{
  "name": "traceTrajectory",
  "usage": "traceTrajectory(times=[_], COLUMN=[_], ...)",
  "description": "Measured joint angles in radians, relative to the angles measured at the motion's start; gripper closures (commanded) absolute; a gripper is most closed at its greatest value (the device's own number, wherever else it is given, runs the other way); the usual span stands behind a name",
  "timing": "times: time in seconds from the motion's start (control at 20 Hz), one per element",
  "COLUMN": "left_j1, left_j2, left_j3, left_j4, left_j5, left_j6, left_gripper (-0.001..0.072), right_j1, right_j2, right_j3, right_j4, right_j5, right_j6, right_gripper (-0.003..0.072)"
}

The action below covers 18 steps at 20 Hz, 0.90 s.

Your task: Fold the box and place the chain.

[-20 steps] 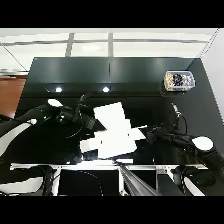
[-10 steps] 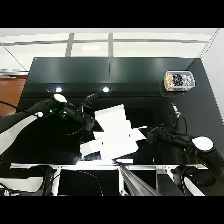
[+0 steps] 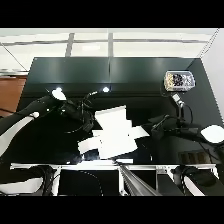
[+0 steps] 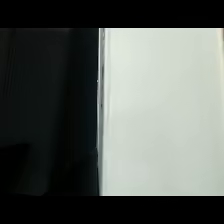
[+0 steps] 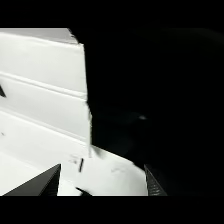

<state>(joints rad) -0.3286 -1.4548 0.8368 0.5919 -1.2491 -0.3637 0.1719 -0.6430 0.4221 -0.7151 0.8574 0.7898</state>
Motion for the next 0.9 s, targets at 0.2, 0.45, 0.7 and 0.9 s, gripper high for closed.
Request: traceTrajectory(times=[0.2,0.45,0.7,0.9], left_j1=[-0.067,-0.12,-0.134,-0.137], left_j2=[0.098,0.127,0.13,0.117], left_j3=[0.002,-0.037,-0.125,-0.147], left_j4=[0.035,0.101,0.04,0.0], left_j5=[0.09,0.209,0.368,0.41], left_j6=[0.114,0.317,0.474,0.52], left_gripper=[0.0683,0.0684,0.0682,0.0682], right_j1=[-0.011,-0.011,-0.012,0.031], right_j2=[0.0,0.0,-0.014,-0.045], right_j3=[0.072,0.093,0.084,0.031], right_j4=[-0.164,-0.262,-0.284,-0.262], right_j5=[0.043,0.058,0.06,0.044], right_j6=[-0.049,-0.127,-0.217,-0.308], right_gripper=[0.0092,0.0092,0.0092,0.0092])
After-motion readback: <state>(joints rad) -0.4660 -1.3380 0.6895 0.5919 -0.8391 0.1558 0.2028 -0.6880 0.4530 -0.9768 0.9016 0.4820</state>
